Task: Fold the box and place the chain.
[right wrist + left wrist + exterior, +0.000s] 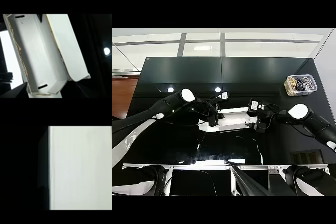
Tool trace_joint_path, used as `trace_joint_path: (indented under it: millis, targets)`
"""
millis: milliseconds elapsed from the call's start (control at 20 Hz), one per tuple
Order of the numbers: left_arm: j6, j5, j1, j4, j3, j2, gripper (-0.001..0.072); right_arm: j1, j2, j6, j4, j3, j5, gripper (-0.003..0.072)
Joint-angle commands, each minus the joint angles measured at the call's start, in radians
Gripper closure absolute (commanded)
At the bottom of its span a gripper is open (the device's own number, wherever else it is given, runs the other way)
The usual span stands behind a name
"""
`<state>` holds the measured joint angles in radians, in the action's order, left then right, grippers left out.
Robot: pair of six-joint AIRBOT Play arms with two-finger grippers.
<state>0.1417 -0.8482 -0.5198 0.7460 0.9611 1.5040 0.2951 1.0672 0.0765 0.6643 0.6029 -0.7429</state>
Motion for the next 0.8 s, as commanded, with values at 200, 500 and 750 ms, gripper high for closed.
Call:
trace_joint_path:
  millis: [200, 500, 750]
  targets:
    - [-0.001, -0.002, 0.000, 0.000, 0.000, 0.000, 0.0678, -0.006, 0.088, 0.176, -0.111, 0.006, -0.043, 0.0001]
    - [-0.001, -0.001, 0.000, 0.000, 0.001, -0.001, 0.0678, -0.006, 0.153, 0.254, -0.125, 0.005, -0.069, 0.0001]
    - [-0.023, 0.002, 0.000, 0.000, 0.001, -0.001, 0.0678, 0.012, 0.179, 0.298, -0.135, 0.005, -0.085, 0.0001]
